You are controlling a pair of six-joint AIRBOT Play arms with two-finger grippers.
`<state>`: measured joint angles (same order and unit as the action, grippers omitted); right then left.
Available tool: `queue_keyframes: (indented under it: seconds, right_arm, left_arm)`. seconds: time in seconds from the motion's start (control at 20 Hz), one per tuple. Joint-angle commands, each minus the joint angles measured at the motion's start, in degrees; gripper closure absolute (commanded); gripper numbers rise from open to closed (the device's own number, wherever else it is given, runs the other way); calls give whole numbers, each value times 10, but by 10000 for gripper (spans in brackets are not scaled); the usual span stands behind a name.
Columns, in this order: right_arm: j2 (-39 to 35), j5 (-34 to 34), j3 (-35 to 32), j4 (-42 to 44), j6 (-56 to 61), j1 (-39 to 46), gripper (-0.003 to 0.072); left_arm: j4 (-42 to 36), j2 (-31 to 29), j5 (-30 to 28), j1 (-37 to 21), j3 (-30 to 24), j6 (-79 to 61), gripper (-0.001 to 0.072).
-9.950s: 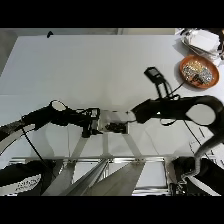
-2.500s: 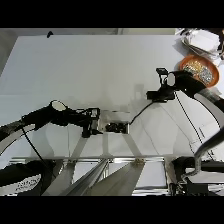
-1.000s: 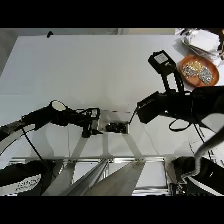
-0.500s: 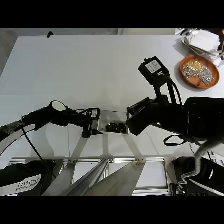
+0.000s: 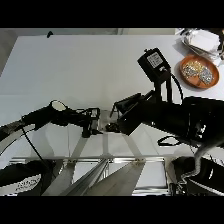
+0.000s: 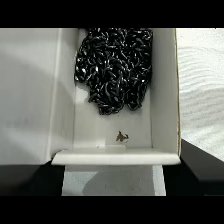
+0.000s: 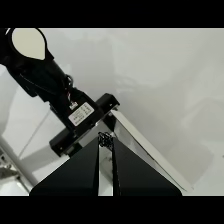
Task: Fold the box and place the chain.
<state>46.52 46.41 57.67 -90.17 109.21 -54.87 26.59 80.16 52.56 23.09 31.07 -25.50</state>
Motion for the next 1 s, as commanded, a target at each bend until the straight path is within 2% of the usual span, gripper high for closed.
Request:
queue_keyframes:
  seconds: [0.0, 0.15, 0.35, 0.6, 0.75, 0.85, 0.95]
  right_arm:
    - [24, 16, 0, 3, -5, -1, 674]
    - [84, 52, 0, 4, -21, -1, 674]
    - [170, 57, 0, 15, -22, -1, 674]
    - [214, 69, 0, 58, -47, -1, 671]
    - [215, 91, 0, 58, -47, -1, 578]
    - [215, 98, 0, 58, -47, -1, 564]
    - [214, 97, 0, 58, -48, 0, 434]
  left_arm:
    - [0, -1, 0, 0, 0, 0, 437]
    - [0, -1, 0, 0, 0, 0, 437]
    - [0, -1, 0, 0, 0, 0, 437]
    - [0, -1, 0, 0, 0, 0, 437]
    - [0, -1, 0, 0, 0, 0, 437]
    - [0, -1, 0, 0, 0, 0, 437]
    - [0, -1, 0, 0, 0, 0, 437]
